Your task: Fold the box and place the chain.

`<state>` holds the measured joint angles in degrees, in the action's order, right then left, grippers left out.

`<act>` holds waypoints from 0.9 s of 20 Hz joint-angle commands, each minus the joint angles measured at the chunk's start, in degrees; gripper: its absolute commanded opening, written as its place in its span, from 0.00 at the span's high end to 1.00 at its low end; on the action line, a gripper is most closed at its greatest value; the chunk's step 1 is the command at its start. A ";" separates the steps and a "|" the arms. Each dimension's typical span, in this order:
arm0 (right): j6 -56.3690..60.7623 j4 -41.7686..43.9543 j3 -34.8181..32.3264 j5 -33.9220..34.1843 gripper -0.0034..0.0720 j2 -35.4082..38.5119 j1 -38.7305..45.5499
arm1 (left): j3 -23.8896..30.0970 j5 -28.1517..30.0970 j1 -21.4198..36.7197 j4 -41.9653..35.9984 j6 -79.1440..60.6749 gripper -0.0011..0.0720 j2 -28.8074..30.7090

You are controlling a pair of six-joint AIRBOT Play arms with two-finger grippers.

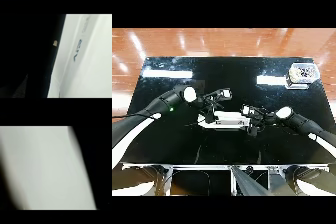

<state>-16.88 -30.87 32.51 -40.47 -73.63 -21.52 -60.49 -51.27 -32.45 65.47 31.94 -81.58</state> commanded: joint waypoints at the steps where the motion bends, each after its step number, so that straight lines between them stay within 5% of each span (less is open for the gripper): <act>1: 0.24 -0.31 0.00 0.28 0.24 0.04 -0.15 | -1.27 -1.49 1.01 3.52 6.38 0.13 3.67; 4: 0.26 -0.28 0.02 0.31 0.24 0.04 -0.15 | -1.27 -4.22 5.14 7.30 14.21 0.14 8.00; 10: 0.28 -0.28 0.00 0.26 0.24 0.04 -0.13 | 0.50 -19.52 16.41 2.91 28.63 0.17 12.33; 11: 0.31 -0.28 0.00 0.31 0.24 0.04 -0.15 | 1.70 -21.57 17.51 2.58 30.40 0.33 12.39; 12: 0.31 -0.26 0.02 0.28 0.24 0.04 -0.13 | 3.02 -23.54 18.27 2.27 30.60 0.80 12.44; 13: 0.28 -0.26 0.00 0.28 0.24 0.04 -0.13 | 4.61 -24.65 18.86 -0.35 29.75 0.96 12.50; 16: 0.31 -0.28 0.00 0.33 0.24 0.04 -0.15 | 10.93 -21.14 18.62 -15.89 24.96 0.96 14.10; 18: 0.66 -0.24 0.02 0.70 0.24 0.04 -0.15 | 16.37 -12.15 16.90 -23.04 24.81 0.96 16.48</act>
